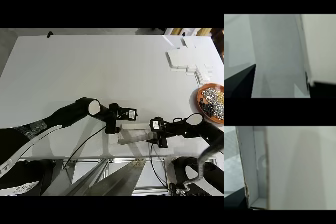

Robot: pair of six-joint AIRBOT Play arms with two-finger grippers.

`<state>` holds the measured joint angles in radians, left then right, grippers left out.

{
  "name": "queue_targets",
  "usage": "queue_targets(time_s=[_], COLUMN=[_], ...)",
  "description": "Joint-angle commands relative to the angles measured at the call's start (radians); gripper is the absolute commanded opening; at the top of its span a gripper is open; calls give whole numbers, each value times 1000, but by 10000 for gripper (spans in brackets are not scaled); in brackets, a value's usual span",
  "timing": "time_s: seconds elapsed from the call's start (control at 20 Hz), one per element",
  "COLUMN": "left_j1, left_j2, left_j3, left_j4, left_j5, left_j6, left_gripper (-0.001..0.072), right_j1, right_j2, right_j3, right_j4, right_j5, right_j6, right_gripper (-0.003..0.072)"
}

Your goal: Fold the box and place the chain.

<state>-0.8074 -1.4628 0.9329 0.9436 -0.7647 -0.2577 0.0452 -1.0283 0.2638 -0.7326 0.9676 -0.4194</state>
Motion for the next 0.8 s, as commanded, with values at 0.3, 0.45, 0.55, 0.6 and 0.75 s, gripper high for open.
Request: queue_targets(time_s=[0.3, 0.45, 0.55, 0.6, 0.75], left_j1=[123, 88, 33, 2, -76], left_j2=[203, 293, 319, 317, 299], left_j3=[0, 0, 0, 0, 0], left_j4=[179, 196, 194, 193, 96], left_j5=[-161, -202, -241, -254, -265], left_j6=[-177, -200, -209, -251, -328], left_gripper=[621, 166, 4, 3, 3], right_j1=[0, 0, 0, 0, 0], right_j2=[0, 0, 0, 0, 0], right_j3=[0, 0, 0, 0, 0], right_j4=[3, 3, 3, 3, 3], right_j5=[-11, -11, -11, -11, -11], right_j6=[0, 0, 0, 0, 0], right_gripper=[416, 416, 416, 416, 416])
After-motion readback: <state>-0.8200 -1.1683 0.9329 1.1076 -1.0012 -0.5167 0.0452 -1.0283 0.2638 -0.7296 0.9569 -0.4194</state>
